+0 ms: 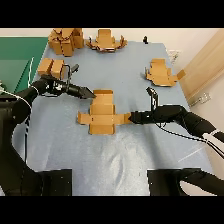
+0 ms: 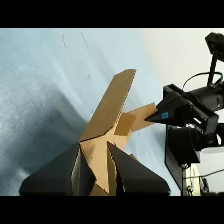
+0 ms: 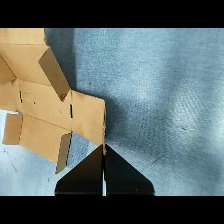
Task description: Fold the box.
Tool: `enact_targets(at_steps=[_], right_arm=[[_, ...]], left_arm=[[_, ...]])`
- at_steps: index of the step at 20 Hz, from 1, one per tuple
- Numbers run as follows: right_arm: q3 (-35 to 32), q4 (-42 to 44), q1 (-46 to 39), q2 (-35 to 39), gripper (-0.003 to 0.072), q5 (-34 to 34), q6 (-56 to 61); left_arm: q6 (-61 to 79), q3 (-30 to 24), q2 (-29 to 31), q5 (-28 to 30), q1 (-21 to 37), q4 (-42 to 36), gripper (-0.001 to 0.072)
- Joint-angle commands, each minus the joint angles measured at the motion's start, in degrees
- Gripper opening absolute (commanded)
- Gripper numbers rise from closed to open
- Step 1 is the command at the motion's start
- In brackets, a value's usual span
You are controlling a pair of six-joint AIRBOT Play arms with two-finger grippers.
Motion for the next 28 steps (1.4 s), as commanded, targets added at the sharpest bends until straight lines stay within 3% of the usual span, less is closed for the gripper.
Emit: enact_targets(at_steps=[1,6,8,13,14,15,17,20,24,28], right_arm=[[0.0,0.0,0.0,0.0,0.0002,-0.3,0.0],[0.0,0.0,0.0,0.0,0.0003,-0.5,0.0],[0.0,0.0,0.0,0.0,0.0003,-0.5,0.0],[0.6,-3.7,0.0,0.5,0.0006,-0.6,0.0],[1.0,-6.6,0.0,1.1,0.0119,-0.9,-0.1],[1.7,-10.9,0.0,2.2,0.0319,-1.7,0.0],[3.5,-22.4,0.0,5.7,0.0501,-5.6,0.0],[6.9,-39.2,0.0,13.4,0.0535,-15.5,-2.8],[7.1,-27.8,6.4,21.0,0.0593,-21.5,-36.0],[6.1,-30.4,16.6,15.4,0.0592,-14.1,-36.2]], left_arm=[[0.2,0.7,-0.1,-1.4,-0.7,3.1,0.0242],[0.8,0.7,-0.1,-2.1,-0.8,3.1,0.0236],[2.1,0.7,-0.1,-2.5,-0.8,3.2,0.0014],[12.0,1.3,0.5,-3.9,-0.8,3.1,0.0007],[13.6,2.0,0.9,-3.8,-0.8,3.0,0.0006],[15.9,2.7,1.6,-3.8,-0.8,2.6,0.0005],[23.9,3.1,4.1,-1.9,-0.8,0.1,0.0004],[30.3,3.1,8.7,2.5,-0.8,-0.9,0.0003],[33.6,2.1,9.8,2.9,-0.9,-0.3,0.0004],[36.4,-3.5,9.0,3.9,-1.2,0.0,0.0005]])
